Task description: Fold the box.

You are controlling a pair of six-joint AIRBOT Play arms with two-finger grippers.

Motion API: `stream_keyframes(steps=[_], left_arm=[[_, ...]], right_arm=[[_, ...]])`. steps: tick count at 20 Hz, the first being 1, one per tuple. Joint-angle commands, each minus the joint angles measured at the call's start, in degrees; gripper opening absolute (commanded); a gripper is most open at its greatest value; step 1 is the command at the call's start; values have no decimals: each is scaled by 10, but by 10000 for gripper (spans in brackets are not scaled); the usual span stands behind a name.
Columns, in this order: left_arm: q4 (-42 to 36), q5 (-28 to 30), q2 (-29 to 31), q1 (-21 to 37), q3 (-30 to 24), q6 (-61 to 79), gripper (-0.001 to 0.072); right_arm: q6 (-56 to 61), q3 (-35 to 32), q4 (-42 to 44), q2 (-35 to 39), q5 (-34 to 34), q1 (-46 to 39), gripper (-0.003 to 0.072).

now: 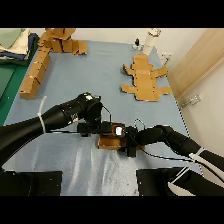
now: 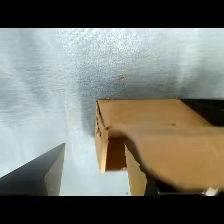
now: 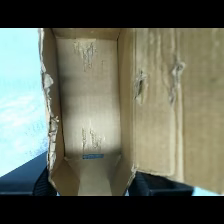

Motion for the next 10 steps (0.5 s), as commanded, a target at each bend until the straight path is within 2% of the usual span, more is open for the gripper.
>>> stream_keyframes(steps=[1,2,3,4,6,7,9,10], left_arm=[[2,-35,25,22,0,22,580],[2,-46,29,28,0,28,421],[3,-59,33,35,0,42,141],[4,-72,38,41,0,79,11],[10,-108,46,53,-4,150,8],[-19,-128,50,62,-11,241,9],[-186,-186,58,95,-45,499,10],[-250,-194,60,113,-64,574,11]], right_arm=[[0,0,0,0,0,0,513],[0,0,0,0,0,0,512],[0,0,0,0,0,0,513],[0,0,0,0,0,0,513],[0,0,0,0,0,0,513],[0,0,0,0,0,0,513],[0,0,0,0,0,0,513],[0,0,0,0,0,0,513]])
